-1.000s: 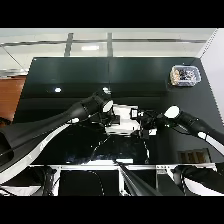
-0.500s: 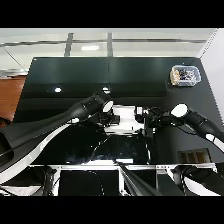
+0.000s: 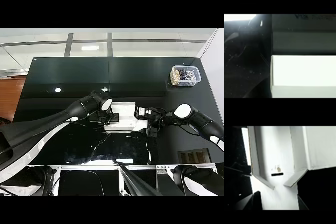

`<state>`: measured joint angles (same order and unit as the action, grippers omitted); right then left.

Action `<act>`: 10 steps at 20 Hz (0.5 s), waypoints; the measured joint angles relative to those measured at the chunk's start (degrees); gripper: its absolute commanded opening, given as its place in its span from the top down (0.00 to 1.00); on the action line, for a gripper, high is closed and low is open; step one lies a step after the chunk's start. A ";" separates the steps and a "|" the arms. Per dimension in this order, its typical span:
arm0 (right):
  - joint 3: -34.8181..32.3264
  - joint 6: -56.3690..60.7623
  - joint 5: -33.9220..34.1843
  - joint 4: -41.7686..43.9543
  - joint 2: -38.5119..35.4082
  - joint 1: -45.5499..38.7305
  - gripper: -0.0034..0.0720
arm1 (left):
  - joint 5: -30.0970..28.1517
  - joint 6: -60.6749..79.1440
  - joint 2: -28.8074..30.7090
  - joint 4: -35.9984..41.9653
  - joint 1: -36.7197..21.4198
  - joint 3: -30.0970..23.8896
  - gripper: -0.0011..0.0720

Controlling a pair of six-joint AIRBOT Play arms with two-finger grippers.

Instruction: Fold the box and place the chain.

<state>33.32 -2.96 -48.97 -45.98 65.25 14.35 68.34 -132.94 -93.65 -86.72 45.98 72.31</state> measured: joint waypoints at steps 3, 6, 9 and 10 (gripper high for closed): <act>0.00 0.04 0.04 0.15 -0.20 -0.20 0.12 | -0.17 -0.09 0.00 0.02 -0.24 0.00 0.94; 0.00 0.09 0.26 0.94 -0.28 -0.26 0.00 | -0.17 -0.11 0.00 0.02 -0.28 0.00 0.94; 0.00 0.13 0.81 1.60 -0.13 -0.26 0.00 | -0.22 -0.13 0.00 0.15 -0.28 0.00 0.94; 0.00 -0.04 1.14 1.86 -0.02 -0.26 0.00 | -0.22 -0.13 0.00 0.20 -0.28 0.00 0.94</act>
<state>33.32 -3.01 -47.83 -44.12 65.23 14.09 68.12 -133.08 -93.65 -86.52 45.69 72.31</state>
